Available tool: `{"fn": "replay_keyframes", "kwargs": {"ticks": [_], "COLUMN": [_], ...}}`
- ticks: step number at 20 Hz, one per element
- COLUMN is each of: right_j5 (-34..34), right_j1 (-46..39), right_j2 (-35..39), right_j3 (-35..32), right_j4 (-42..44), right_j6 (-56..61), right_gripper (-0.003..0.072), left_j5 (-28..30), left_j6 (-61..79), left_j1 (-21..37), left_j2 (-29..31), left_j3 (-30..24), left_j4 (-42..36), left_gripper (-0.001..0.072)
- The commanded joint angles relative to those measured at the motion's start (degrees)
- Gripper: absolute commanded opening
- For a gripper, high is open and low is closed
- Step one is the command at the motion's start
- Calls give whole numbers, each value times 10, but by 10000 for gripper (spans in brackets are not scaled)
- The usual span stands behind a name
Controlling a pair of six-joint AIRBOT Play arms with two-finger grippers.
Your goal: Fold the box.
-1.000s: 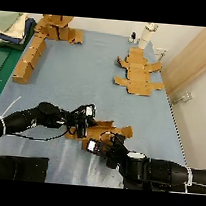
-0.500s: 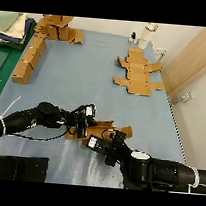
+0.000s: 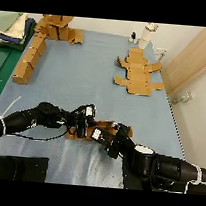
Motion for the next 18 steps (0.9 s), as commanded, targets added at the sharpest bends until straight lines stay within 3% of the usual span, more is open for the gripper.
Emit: {"fn": "replay_keyframes", "kwargs": {"ticks": [1, 5, 8, 12, 18], "right_j5": [0, 16, 80, 156, 126], "right_j1": [-13, -35, -92, -229, -401], "right_j2": [21, 60, 75, 75, 52], "right_j3": [-1, -15, -27, -30, -28], "right_j4": [1, 11, 86, 293, 586], "right_j6": [-28, -52, -163, -442, -801], "right_gripper": [720, 720, 720, 720, 720], "left_j5": [1, 0, 0, 0, 0], "left_j6": [0, 0, 0, 0, 0], "left_j1": [0, 0, 0, 0, 0], "left_j2": [0, 0, 0, 0, 0], "left_j3": [0, 0, 0, 0, 0], "left_j4": [0, 0, 0, 0, 0], "left_gripper": [12, 12, 12, 12, 12]}}
